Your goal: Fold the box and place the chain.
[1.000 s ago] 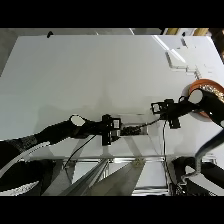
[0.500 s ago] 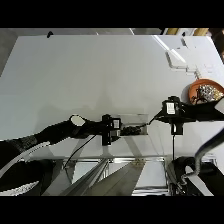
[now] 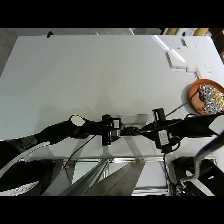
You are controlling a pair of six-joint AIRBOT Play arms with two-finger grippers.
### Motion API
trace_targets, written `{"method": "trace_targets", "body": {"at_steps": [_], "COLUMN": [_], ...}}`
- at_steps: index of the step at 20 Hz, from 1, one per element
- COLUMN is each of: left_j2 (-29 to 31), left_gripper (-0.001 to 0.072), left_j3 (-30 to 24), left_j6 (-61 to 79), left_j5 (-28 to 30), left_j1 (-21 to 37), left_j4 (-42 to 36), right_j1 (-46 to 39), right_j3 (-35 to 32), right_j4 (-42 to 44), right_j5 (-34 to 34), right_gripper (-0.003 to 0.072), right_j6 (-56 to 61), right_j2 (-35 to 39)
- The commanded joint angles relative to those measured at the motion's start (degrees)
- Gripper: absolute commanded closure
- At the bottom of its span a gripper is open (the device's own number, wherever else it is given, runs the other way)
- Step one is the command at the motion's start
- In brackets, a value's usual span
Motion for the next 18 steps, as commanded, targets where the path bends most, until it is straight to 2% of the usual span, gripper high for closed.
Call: {"method": "trace_targets", "body": {"at_steps": [1,2,3,4,5,7,9,12,18], "left_j2": [0.0,0.02,0.02,0.02,0.0,0.02,0.02,0.02,0.0], "left_gripper": [0.0436,0.0436,0.0436,0.0436,0.0436,0.0436,0.0436,0.0436,0.0436], "left_j3": [-0.02,-0.02,-0.02,-0.02,-0.02,-0.02,-0.02,-0.02,-0.02], "left_j6": [0.0,0.02,0.0,0.02,0.0,0.0,0.0,0.0,0.0], "left_j5": [0.0,0.0,0.0,0.0,0.02,0.0,0.0,0.0,0.02], "left_j1": [0.02,0.02,0.02,0.02,0.02,0.02,0.02,0.02,0.02], "left_j4": [0.02,0.02,0.02,0.02,0.02,0.02,0.02,0.02,0.02], "right_j1": [4.74,4.74,4.74,4.68,4.33,0.57,-6.51,-17.11,-19.47], "right_j3": [-2.36,-2.36,-2.36,-2.32,-1.95,0.96,4.52,4.66,2.86], "right_j4": [0.28,0.42,0.39,0.11,-1.03,-4.15,-9.09,-19.17,-27.8], "right_j5": [-6.99,-8.5,-10.16,-11.87,-13.14,-9.9,-4.52,-4.46,-5.95], "right_gripper": [0.0666,0.062,0.0524,0.0475,0.0475,0.0476,0.0491,0.0492,0.0509], "right_j6": [0.83,0.83,0.83,0.81,0.81,0.79,0.48,0.74,0.55], "right_j2": [-1.49,-2.93,-4.37,-5.57,-6.21,-6.08,-5.99,-8.11,-18.86]}}
